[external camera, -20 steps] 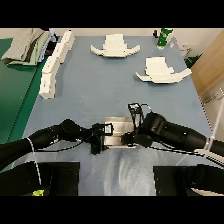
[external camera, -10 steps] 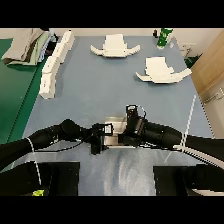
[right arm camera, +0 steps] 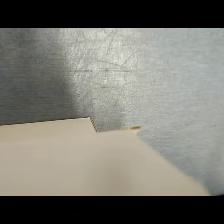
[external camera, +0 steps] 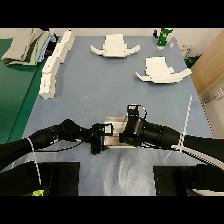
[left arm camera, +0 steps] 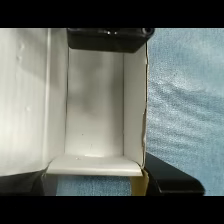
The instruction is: Fold the box.
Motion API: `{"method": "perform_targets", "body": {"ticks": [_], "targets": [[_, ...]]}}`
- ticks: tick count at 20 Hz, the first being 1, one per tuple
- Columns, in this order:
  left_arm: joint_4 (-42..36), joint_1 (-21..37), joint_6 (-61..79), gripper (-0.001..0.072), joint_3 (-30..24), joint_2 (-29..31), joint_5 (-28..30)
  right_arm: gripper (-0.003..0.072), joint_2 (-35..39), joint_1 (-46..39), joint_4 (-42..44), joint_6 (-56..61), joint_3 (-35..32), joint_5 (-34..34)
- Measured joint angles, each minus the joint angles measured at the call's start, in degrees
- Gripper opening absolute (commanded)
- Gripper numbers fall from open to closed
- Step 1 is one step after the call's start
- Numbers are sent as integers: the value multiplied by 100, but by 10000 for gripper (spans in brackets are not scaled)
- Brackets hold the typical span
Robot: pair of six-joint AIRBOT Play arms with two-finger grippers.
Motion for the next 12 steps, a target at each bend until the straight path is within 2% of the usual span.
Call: {"method": "perform_targets", "body": {"ticks": [3, 4, 5, 6, 7, 12], "targets": [[0, 0, 0, 468, 0, -2, 2, 3, -2, 0, -4, -15, -2, 7], [0, 0, 0, 468, 0, 0, 0, 52, -2, -2, -4, -31, 0, 9], [-2, 0, 0, 468, 0, -2, 2, 240, -4, 0, -7, -39, -2, 11], [-2, 0, -2, 468, 0, 0, 0, 461, -11, 2, -22, -48, -9, 22], [-2, 0, -2, 468, 0, 0, 0, 549, -9, 0, -11, -85, -7, 39], [-2, 0, -2, 468, 0, 0, 2, 551, 9, 0, 57, -216, 37, -157]]}}
